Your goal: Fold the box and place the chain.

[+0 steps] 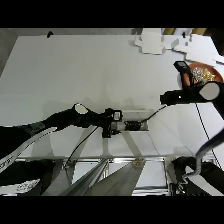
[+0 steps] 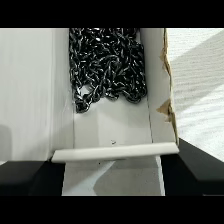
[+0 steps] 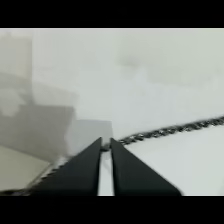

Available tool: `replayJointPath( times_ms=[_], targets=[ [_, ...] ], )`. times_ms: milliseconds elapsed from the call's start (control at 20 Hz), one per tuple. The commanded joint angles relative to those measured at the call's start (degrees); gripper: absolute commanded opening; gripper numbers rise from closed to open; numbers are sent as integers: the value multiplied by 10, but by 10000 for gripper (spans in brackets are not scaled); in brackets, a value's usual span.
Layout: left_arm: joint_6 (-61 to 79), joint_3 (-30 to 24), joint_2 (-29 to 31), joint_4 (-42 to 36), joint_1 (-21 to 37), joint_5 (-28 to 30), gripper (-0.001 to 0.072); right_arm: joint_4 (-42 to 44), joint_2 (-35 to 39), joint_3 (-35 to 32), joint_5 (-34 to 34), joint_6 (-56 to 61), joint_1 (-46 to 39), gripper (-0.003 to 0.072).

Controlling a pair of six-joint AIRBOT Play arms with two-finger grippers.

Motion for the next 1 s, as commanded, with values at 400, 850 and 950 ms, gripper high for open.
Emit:
replayJointPath(
  times_ms=[400,850,950],
  targets=[
    [0,0,0,0,0,0,271,-106,-139,2,-14,75,-12,340],
    [0,0,0,0,0,0,271,-109,-155,2,-33,92,-12,336],
    [0,0,0,0,0,0,271,-109,-155,2,-41,92,-12,334]
  ],
)
